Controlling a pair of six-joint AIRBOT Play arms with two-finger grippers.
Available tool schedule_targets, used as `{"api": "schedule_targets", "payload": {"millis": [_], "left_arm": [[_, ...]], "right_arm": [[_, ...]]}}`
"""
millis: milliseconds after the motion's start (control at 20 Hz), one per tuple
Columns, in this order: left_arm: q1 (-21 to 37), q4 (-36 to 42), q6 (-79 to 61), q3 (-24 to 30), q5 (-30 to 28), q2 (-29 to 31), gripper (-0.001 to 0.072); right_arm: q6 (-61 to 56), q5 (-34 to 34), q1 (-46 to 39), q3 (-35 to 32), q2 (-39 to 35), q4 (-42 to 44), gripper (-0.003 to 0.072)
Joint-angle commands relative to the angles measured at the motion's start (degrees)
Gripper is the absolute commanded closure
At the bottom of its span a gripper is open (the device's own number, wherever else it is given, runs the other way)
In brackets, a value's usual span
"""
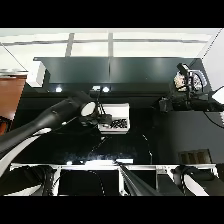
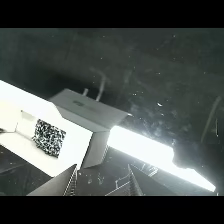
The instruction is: Fold the box and place the chain.
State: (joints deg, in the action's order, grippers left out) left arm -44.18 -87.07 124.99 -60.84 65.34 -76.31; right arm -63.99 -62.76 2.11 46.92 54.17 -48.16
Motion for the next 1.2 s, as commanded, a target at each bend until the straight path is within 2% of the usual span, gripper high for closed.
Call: {"api": "schedule_targets", "payload": {"millis": [0,100,150,200,250,300,350,400,450,500,550,600,700,750,1000,1100,1150], "left_arm": [[3.7,-5.7,-7.7,3.9,0.7,8.9,0.0044],[11.7,-5.1,-9.8,10.6,0.1,13.7,0.0045],[17.2,-2.6,-9.8,14.8,-2.2,15.9,0.0045],[23.0,3.0,-11.6,19.1,-6.9,17.8,0.0044],[28.2,11.2,-16.6,23.1,-12.3,19.3,0.0045],[33.0,22.7,-25.7,26.9,-17.2,20.2,0.0045],[37.1,37.5,-40.7,30.4,-19.8,20.4,0.0044],[40.2,51.3,-57.7,32.8,-18.3,19.9,0.0044],[42.9,62.3,-75.3,34.0,-12.2,18.5,0.0045],[44.8,67.1,-89.4,34.0,-3.3,16.1,0.0045],[45.1,68.5,-97.7,33.8,2.0,13.8,0.0045],[44.7,68.4,-104.4,33.7,4.3,11.9,0.0044],[42.6,68.0,-116.7,33.7,4.9,9.0,-0.0008],[41.1,66.9,-123.8,33.6,4.8,8.6,-0.0008],[28.5,47.7,-138.2,27.4,-8.8,8.5,-0.001],[25.8,45.2,-143.3,24.7,-13.1,6.0,-0.0009],[25.6,45.9,-144.1,23.0,-12.7,3.5,-0.0009]], "right_arm": [[-0.1,0.0,-0.1,0.0,0.0,-0.1,0.0312],[-0.3,0.0,-0.1,0.0,0.0,-0.1,0.0312],[-0.8,0.0,-0.1,0.0,0.0,-0.1,0.0312],[-1.3,0.0,-0.1,0.0,0.0,-0.1,0.0313],[-1.8,0.0,-0.1,0.0,0.0,-0.1,0.0312],[-1.9,0.0,-0.1,0.0,0.0,-0.1,0.0312],[-1.9,0.0,-0.1,0.0,0.0,-0.1,0.0312],[-1.9,0.0,-0.1,0.0,0.0,-0.1,0.0313],[-1.9,0.0,-0.1,0.0,0.0,-0.1,0.0312],[-1.9,0.0,-0.1,0.0,0.0,-0.1,0.0313],[-1.9,0.0,-0.1,0.0,0.0,-0.2,0.0313],[-1.9,0.0,-0.1,0.0,0.0,-0.2,0.0312],[-1.9,0.0,-0.1,0.0,0.0,-0.2,0.0312],[-2.0,0.0,-0.1,0.0,0.0,-0.2,0.0312],[-2.3,1.0,-0.1,0.0,0.0,-0.2,0.0312],[-2.3,1.7,-0.1,0.0,0.0,-0.2,0.0312],[-2.2,2.0,-0.1,0.0,0.0,-0.2,0.0312]]}}
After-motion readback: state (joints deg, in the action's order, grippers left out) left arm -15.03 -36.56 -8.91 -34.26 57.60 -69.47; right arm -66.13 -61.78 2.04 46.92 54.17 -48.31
